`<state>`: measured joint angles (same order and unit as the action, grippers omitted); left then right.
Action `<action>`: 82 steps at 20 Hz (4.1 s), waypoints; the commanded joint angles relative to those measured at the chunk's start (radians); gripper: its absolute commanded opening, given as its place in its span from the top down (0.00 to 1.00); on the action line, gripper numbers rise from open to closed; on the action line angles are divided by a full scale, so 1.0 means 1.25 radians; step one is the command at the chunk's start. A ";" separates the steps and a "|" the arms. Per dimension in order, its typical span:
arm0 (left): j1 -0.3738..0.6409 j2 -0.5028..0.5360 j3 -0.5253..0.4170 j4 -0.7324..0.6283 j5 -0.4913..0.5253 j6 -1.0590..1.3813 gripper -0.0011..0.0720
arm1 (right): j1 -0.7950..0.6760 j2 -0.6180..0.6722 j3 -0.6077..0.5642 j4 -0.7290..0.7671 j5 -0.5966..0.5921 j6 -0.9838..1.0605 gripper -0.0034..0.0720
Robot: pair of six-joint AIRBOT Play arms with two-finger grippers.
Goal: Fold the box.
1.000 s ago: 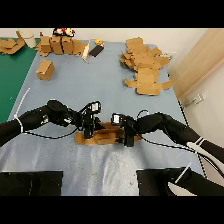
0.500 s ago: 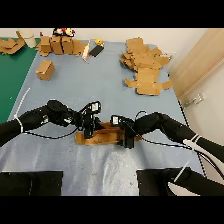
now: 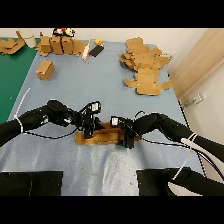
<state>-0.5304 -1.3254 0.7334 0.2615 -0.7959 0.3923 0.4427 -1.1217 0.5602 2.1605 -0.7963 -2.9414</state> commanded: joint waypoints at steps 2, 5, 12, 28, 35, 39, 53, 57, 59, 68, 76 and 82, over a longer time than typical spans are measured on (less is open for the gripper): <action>0.001 0.001 0.001 0.000 0.000 0.000 0.97 | 0.000 -0.001 0.000 -0.007 0.003 -0.001 0.15; 0.001 0.001 0.001 0.000 0.000 0.000 0.97 | 0.000 -0.001 0.000 -0.008 0.002 -0.001 0.20; 0.001 0.001 0.001 0.000 0.000 0.000 0.97 | 0.000 -0.013 0.000 -0.007 0.001 -0.001 0.29; 0.001 0.001 0.001 0.000 0.000 0.000 0.97 | 0.002 -0.014 0.001 -0.008 -0.014 -0.001 0.29; 0.001 0.001 0.001 -0.019 0.001 0.000 0.97 | 0.002 -0.014 0.001 -0.007 -0.020 -0.001 0.29; 0.001 0.001 0.001 -0.024 0.002 0.000 0.97 | 0.002 -0.014 0.001 -0.007 -0.020 -0.001 0.29; 0.001 0.000 0.001 -0.024 0.019 -0.068 0.38 | 0.002 -0.014 0.001 -0.007 -0.020 -0.001 0.29; 0.002 0.027 0.001 -0.011 0.051 -0.148 0.22 | 0.002 -0.014 0.001 -0.008 -0.020 -0.001 0.29; 0.002 0.061 0.001 0.052 0.058 -0.222 0.22 | 0.002 -0.014 0.001 -0.008 -0.020 -0.001 0.29; -0.002 0.279 0.001 0.498 -0.206 -1.044 0.97 | 0.002 -0.014 0.001 -0.008 -0.045 -0.001 0.29; -0.130 0.200 -0.019 0.220 0.076 -1.183 0.97 | 0.002 -0.014 0.001 -0.008 -0.045 -0.001 0.29; -0.070 0.140 -0.009 0.187 0.234 -1.188 0.97 | 0.002 -0.014 0.001 -0.008 -0.045 -0.001 0.29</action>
<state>-0.6415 -1.1210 0.7139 0.5358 -0.6254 -1.0786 0.4435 -1.1389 0.5625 2.1509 -0.8532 -2.9425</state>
